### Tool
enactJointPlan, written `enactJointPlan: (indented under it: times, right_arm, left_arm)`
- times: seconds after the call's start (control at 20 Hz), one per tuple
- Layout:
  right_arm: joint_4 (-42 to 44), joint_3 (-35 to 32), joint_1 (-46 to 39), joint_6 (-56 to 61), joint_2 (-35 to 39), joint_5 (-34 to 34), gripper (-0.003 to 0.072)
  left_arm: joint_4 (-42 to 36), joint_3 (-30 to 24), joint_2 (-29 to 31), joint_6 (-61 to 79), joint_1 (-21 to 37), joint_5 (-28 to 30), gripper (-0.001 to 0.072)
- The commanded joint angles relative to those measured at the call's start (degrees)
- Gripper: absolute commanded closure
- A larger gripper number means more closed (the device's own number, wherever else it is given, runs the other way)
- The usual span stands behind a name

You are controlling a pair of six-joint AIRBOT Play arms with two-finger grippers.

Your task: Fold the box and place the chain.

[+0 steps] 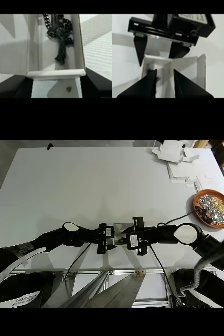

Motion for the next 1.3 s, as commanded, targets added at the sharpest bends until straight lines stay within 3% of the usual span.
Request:
enactJointPlan:
  times: [0.0, 0.15, 0.35, 0.45, 0.8, 1.25]
  right_arm:
    - [-7.74, 1.66, -1.84, 0.00, -0.44, 2.56, 0.0444]
    - [-17.31, 5.77, -11.23, 0.00, 3.10, 12.72, 0.0446]
    - [-23.91, 5.95, -29.75, 0.07, 2.69, 16.70, 0.0469]
    - [-25.51, 5.42, -35.69, -0.02, 0.17, 15.19, 0.0470]
    - [-30.77, 5.38, -36.87, -6.51, -13.70, 13.60, 0.0470]
    - [-26.32, 5.38, -36.87, -12.59, -20.52, 10.60, 0.0470]
  left_arm:
    - [0.02, 0.04, 0.04, 0.00, 0.00, 0.02, 0.0569]
    - [0.02, 0.04, 0.04, 0.00, 0.00, 0.02, 0.0569]
    - [0.02, 0.04, 0.04, 0.00, 0.00, 0.02, 0.0569]
    - [0.02, 0.04, 0.04, 0.00, 0.00, 0.02, 0.0569]
    - [0.02, 0.04, 0.04, 0.00, 0.00, 0.02, 0.0569]
    - [0.02, 0.04, 0.04, 0.00, 0.00, 0.02, 0.0569]
